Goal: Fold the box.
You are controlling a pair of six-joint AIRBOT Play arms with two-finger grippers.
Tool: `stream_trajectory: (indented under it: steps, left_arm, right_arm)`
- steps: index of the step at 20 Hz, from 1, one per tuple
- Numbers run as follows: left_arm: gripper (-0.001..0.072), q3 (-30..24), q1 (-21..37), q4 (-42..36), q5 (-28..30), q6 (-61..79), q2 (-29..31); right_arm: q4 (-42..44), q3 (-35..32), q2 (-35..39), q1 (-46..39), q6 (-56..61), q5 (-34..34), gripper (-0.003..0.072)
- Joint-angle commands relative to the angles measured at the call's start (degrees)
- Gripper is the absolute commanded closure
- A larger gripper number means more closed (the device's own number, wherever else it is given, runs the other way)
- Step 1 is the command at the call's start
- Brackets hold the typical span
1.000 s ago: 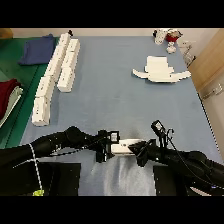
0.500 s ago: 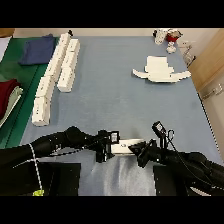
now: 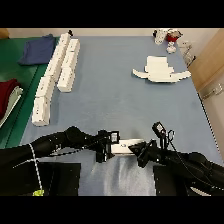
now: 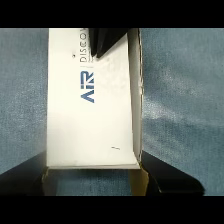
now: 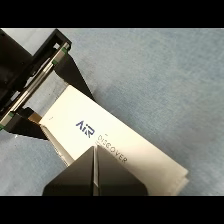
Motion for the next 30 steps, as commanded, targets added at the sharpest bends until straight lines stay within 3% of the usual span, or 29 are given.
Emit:
stream_trajectory:
  steps: [1,10,16,24,30]
  left_arm:
    - [0.0196,0.02,0.04,0.02,0.00,-0.02,0.00]
    - [0.0195,0.02,0.04,0.00,0.00,-0.02,0.00]
    - [0.0195,0.02,0.02,0.00,0.00,-0.02,0.00]
    - [0.0196,0.02,0.02,0.00,0.00,-0.02,0.00]
    - [0.0196,0.02,0.02,0.00,-0.02,-0.02,0.00]
  right_arm:
    - [-0.20,0.87,0.07,0.04,-0.02,-2.01,0.0642]
    - [-8.90,12.20,-2.99,-0.31,-0.02,-3.85,0.0641]
    - [-21.73,26.88,-19.41,-5.95,-0.02,-13.40,0.0642]
    - [-25.09,52.54,-37.57,-25.40,-6.82,-33.97,0.0672]
    - [-32.30,55.84,-42.69,-32.28,-8.63,-37.22,0.0671]
